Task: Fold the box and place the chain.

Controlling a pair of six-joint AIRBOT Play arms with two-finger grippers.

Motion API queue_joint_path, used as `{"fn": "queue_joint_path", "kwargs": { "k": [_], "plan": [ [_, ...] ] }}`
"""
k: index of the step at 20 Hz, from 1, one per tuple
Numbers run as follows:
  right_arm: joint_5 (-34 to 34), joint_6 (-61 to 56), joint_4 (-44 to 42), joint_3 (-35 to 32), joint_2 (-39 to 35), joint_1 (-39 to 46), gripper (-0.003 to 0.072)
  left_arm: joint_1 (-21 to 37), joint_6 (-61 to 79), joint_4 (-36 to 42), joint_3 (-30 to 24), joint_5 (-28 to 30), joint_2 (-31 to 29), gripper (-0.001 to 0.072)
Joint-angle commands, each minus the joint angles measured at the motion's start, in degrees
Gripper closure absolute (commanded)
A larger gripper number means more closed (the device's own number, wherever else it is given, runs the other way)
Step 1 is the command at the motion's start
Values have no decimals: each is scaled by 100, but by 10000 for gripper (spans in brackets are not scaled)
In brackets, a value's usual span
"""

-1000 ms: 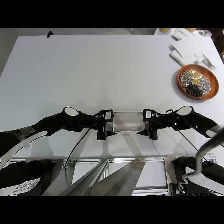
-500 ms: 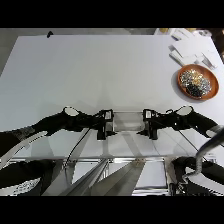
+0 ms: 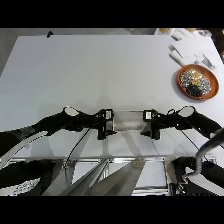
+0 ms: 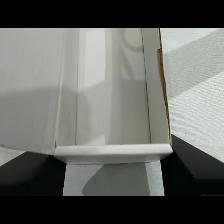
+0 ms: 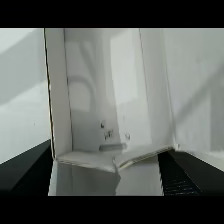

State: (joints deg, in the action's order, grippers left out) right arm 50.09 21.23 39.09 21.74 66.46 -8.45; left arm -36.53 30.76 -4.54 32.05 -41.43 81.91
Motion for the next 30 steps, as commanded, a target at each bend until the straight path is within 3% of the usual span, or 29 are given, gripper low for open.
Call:
{"fn": "queue_joint_path", "kwargs": {
  "k": [1, 5, 7, 10, 11, 14, 15, 18, 23, 27, 30],
  "plan": [
    [-9, -848, 723, 7, -369, 0, -9, 0, 7, -26, 2, -42, -2, 639],
    [28, -1672, 1469, 7, -999, 2, 0, 0, 7, -26, 2, -42, -2, 639],
    [50, -2302, 1784, 7, -1421, 2, 48, 0, 7, -26, 2, -42, -2, 639],
    [319, -2809, 1781, 7, -2190, 0, 52, 0, 7, -26, 2, -42, -2, 639],
    [411, -2898, 1751, 7, -2459, 0, 99, 0, 7, -26, 2, -42, -2, 639],
    [769, -2868, 970, 7, -3064, 0, 587, 0, 7, -26, 2, -42, -2, 639],
    [859, -2844, 391, 7, -3104, -2, 672, 0, 7, -26, 2, -42, -2, 639],
    [505, -2483, -1220, 4, -2798, -94, 672, 0, 7, -26, 2, -44, -2, 639],
    [-1891, -2072, -3657, 24, -1207, -446, 672, 0, 7, -26, 2, -46, -2, 639],
    [-2074, -2564, -3099, 24, -195, -446, 672, 0, 7, -26, 2, -50, -2, 639],
    [-1932, -2745, -2872, 31, -251, -428, 672, 0, 7, -26, 2, -55, -2, 639]
  ]
}}
